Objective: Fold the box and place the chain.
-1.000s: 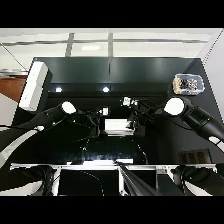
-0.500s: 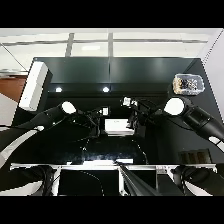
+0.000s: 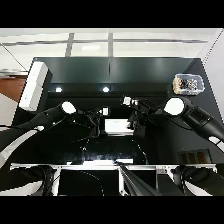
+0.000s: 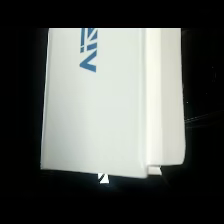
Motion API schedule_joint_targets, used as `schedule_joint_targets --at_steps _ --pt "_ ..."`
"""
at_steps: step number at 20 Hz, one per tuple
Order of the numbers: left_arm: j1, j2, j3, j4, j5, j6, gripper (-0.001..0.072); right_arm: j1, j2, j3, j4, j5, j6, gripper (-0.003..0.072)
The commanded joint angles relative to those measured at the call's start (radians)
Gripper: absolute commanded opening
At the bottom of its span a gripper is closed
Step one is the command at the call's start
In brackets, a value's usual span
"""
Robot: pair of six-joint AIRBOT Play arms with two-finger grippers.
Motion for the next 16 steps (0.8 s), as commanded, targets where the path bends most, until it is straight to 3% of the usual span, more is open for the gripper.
schedule_joint_targets --at_steps 1,2,6,9,10,16 --pt "-0.001 0.000 0.000 0.000 0.000 0.000 0.0371 0.001 -0.003 0.000 0.002 -0.017 0.000 0.0324" --pt "-0.001 0.000 0.000 0.000 0.000 0.000 0.0372 0.001 -0.003 -0.002 0.002 -0.027 0.000 0.0384" --pt "-0.001 0.000 0.000 0.000 0.000 0.000 0.0371 0.001 -0.004 -0.002 0.002 -0.041 0.000 0.0382" --pt "-0.001 0.000 0.000 0.000 0.000 0.000 0.0372 0.001 -0.004 -0.002 0.002 -0.046 0.000 0.0346" --pt "-0.001 0.000 0.000 0.000 0.000 0.000 0.0372 0.001 -0.004 -0.002 0.002 -0.044 0.000 0.0244" --pt "-0.001 0.000 0.000 0.000 0.000 0.000 0.0371 0.001 -0.006 -0.002 0.002 -0.042 0.001 0.0238"
